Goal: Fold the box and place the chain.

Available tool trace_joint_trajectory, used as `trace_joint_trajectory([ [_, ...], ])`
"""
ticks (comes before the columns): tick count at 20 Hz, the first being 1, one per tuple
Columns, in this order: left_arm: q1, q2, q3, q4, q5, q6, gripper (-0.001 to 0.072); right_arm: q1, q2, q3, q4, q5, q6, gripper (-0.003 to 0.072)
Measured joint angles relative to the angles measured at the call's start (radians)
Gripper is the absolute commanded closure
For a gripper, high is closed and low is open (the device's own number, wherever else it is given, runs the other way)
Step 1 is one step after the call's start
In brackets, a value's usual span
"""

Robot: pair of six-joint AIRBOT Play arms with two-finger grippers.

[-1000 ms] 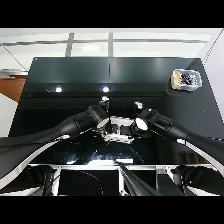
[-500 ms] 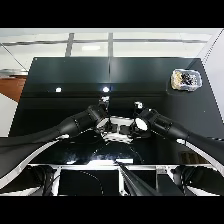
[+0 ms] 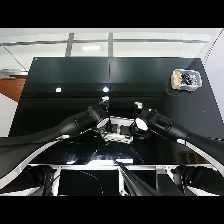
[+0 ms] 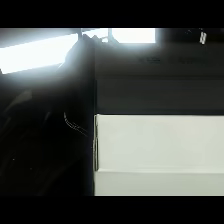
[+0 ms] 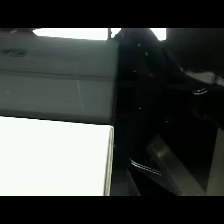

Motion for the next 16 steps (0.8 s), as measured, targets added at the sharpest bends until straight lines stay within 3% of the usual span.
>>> trace_joint_trajectory([
  [8, 0.000, 0.000, 0.000, 0.000, 0.000, -0.002, 0.0681, 0.000, 0.035, -0.001, -0.014, 0.027, -0.007, 0.0301],
  [16, 0.000, 0.000, 0.000, 0.000, -0.002, -0.002, 0.0680, 0.000, 0.164, -0.001, -0.019, 0.066, -0.067, 0.0301],
])
